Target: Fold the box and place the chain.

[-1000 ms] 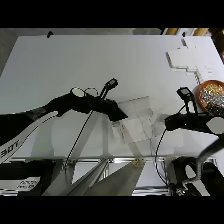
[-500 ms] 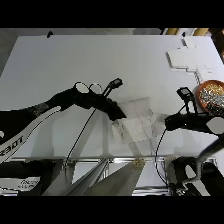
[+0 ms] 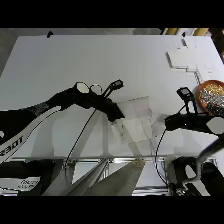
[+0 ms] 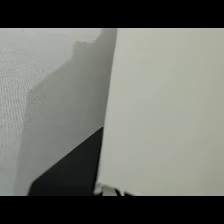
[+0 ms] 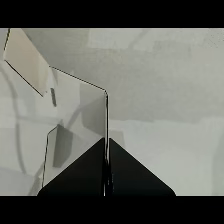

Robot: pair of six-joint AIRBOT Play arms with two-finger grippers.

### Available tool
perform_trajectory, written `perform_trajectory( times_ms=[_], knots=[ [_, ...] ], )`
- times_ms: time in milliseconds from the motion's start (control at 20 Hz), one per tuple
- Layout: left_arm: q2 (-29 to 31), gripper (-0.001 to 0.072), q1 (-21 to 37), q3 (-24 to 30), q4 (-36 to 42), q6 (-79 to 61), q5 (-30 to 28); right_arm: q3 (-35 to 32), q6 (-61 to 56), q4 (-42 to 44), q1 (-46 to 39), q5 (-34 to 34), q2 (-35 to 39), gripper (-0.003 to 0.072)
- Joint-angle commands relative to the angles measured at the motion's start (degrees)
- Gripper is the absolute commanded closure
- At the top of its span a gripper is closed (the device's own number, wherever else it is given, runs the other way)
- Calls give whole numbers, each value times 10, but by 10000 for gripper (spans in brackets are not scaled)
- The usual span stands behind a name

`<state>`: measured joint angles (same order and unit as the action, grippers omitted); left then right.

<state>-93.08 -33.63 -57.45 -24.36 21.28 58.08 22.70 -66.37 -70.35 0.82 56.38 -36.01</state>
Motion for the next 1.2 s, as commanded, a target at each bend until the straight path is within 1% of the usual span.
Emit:
perform_trajectory(
  times_ms=[0, 50, 250, 300, 400, 450, 550, 700, 750, 850, 1000, 1150],
  knots=[
    [0, 680, 0, -1, -13, -27, -5, 0, 0, 0, 1, 0, 0, 670],
    [0, 702, 0, -1, -12, -51, -7, 0, 0, 0, 1, 0, 0, 670],
    [0, 703, -1, -1, -10, -107, -17, 0, 5, 0, 1, 0, 0, 667],
    [1, 704, -2, -1, -10, -118, -17, 0, 5, 0, 1, 0, 0, 611],
    [8, 706, -6, -1, -22, -125, -18, 2, 5, 2, 1, 3, 1, 407],
    [15, 707, -9, -1, -42, -123, -17, 7, 5, 3, 1, 9, 2, 348],
    [40, 707, -19, -1, -100, -102, -15, 36, 12, 3, 1, 39, 2, 337],
    [83, 708, -43, -1, -179, -94, 25, 87, 51, 3, 1, 96, 8, 338],
    [93, 708, -56, -1, -205, -94, 25, 99, 63, 3, 1, 110, 15, 338],
    [102, 708, -81, 0, -234, -94, 5, 103, 89, 3, 1, 121, 34, 338],
    [96, 708, -101, 0, -225, -92, -45, 103, 116, 3, 1, 133, 49, 341],
    [95, 710, -101, 15, -201, -93, -107, 103, 116, 3, 1, 128, 49, 346]
  ],
)
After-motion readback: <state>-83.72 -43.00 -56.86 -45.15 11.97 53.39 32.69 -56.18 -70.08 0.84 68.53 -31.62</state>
